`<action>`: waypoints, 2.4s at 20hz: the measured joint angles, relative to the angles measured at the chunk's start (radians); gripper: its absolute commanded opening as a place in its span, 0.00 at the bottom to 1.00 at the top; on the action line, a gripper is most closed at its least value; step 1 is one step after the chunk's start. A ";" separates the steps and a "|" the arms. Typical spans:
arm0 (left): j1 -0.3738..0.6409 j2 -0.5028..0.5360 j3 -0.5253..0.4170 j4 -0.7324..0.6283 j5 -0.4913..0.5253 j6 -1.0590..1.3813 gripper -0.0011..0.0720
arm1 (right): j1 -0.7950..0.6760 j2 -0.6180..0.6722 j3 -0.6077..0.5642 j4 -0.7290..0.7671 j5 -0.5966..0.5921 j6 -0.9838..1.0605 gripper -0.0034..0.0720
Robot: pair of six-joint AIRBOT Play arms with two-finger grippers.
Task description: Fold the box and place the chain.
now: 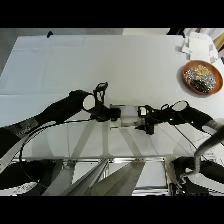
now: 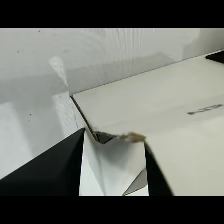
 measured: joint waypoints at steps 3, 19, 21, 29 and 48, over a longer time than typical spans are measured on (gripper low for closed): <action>-0.024 -0.032 0.049 0.039 -0.040 -0.064 0.58 | 0.000 0.000 0.000 -0.001 0.000 -0.001 0.52; -0.090 -0.104 0.125 0.182 -0.143 -0.321 0.49 | 0.000 0.000 0.000 0.000 0.000 -0.001 0.52; -0.091 -0.109 0.128 0.199 -0.149 -0.330 0.46 | 0.000 0.000 0.000 0.000 0.000 -0.001 0.52; -0.114 -0.145 0.131 0.241 -0.157 -0.353 0.26 | 0.000 0.000 0.000 0.000 0.000 -0.001 0.52; -0.135 -0.159 0.153 0.279 -0.200 -0.383 0.22 | 0.000 0.000 0.000 -0.001 0.000 -0.003 0.52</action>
